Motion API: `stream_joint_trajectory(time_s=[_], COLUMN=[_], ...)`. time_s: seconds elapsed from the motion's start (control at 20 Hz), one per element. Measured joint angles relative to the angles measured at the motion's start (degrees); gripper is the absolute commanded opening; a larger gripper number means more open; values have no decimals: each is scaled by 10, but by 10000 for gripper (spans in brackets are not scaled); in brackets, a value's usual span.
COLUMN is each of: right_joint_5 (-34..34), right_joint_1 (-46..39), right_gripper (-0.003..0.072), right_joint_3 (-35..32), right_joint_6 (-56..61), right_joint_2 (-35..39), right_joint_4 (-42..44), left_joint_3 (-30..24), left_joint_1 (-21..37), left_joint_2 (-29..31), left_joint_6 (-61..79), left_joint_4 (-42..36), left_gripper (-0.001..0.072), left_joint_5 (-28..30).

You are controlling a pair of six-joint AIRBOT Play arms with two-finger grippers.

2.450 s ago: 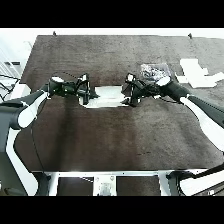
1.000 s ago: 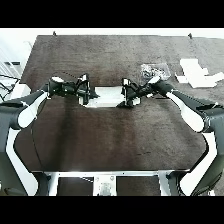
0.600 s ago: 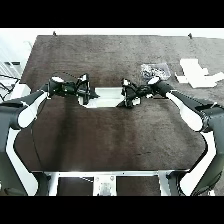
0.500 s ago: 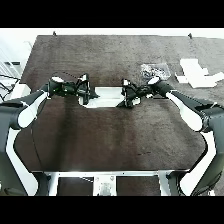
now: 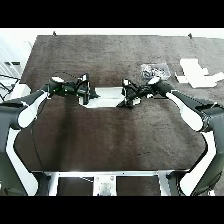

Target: Fold the box and place the chain.

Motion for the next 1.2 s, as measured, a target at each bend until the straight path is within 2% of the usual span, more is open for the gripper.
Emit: stream_joint_trajectory(time_s=[0.75,0.8,0.85,0.9,0.95,1.2], right_joint_5=[0,0,0,-1,-3,-2], right_joint_1=[0,0,0,0,-1,-1], right_gripper=[560,560,560,560,560,560], right_joint_3=[0,0,0,0,0,0], right_joint_6=[0,0,-1,0,0,0], right_joint_2=[0,0,0,0,0,0], right_joint_4=[0,0,0,-1,0,0], left_joint_3=[0,0,0,0,0,1], left_joint_1=[0,0,0,0,0,9], left_joint_2=[0,0,0,0,0,11], left_joint_6=[-2,-2,-2,-3,-5,-5], left_joint_4=[0,0,0,5,4,0], left_gripper=[21,43,267,380,359,360], left_joint_5=[-3,-5,-7,-11,-12,-21])
